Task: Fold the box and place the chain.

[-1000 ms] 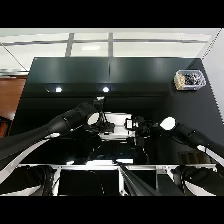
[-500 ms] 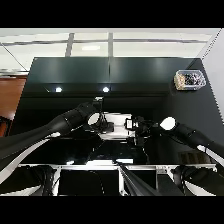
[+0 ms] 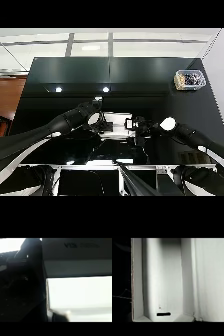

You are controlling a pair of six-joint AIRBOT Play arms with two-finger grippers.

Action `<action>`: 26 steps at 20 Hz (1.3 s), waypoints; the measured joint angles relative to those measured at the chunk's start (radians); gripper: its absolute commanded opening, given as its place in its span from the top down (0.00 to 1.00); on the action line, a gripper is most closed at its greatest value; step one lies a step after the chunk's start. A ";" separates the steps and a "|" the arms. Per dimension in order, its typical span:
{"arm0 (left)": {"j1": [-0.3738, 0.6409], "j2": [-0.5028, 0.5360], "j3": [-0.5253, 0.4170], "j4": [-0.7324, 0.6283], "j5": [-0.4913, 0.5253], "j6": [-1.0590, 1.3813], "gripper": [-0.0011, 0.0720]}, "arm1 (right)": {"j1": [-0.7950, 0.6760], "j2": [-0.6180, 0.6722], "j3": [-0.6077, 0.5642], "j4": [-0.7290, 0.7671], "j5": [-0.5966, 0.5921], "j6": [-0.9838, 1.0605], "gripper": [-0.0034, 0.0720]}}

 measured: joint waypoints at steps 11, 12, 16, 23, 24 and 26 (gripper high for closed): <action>0.001 0.000 0.000 0.011 -0.024 0.000 0.95 | -0.062 0.136 0.002 -0.161 0.134 0.078 0.19; 0.001 0.000 0.000 0.013 -0.023 -0.003 0.95 | -0.063 0.138 0.002 -0.166 0.135 0.079 0.19; 0.001 0.000 0.000 0.025 -0.020 -0.011 0.95 | -0.065 0.139 0.002 -0.160 0.152 0.080 0.21; 0.001 0.000 0.000 0.052 -0.018 -0.037 0.95 | -0.061 0.118 0.002 -0.075 0.127 0.049 0.67; 0.001 0.000 0.000 0.053 -0.018 -0.037 0.95 | -0.058 0.117 0.002 -0.068 0.127 0.048 0.70; 0.001 0.000 0.000 0.054 -0.018 -0.039 0.95 | -0.045 0.110 0.002 -0.053 0.120 0.045 0.70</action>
